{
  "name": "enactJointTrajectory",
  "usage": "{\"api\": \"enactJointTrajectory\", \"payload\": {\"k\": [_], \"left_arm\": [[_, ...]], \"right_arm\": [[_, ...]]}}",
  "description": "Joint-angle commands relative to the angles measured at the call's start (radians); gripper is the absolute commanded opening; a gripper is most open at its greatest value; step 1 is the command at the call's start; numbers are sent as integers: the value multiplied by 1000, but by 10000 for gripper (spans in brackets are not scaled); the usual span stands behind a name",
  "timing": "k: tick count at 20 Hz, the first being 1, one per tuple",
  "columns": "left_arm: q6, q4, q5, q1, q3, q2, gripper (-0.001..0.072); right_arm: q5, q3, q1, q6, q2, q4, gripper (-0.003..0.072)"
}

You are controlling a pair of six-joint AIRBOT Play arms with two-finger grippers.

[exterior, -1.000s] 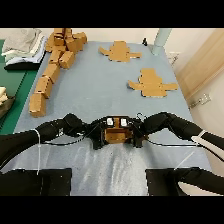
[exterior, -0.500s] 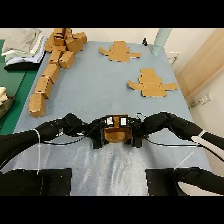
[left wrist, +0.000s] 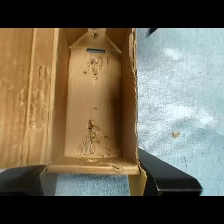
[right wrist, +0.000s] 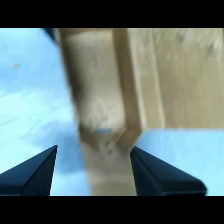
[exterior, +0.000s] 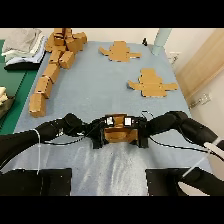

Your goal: Fold the box.

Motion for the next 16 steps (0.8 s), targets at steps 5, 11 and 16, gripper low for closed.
{"api": "enactJointTrajectory", "payload": {"k": [5,11,16], "left_arm": [[1,1,-2,0,1,0,394],[1,1,-2,0,1,0,394],[1,1,-2,0,1,0,394]], "right_arm": [[-249,2,-1,750,199,-9,701],[-247,0,0,1101,216,163,701],[-179,0,0,1259,214,176,701]]}}
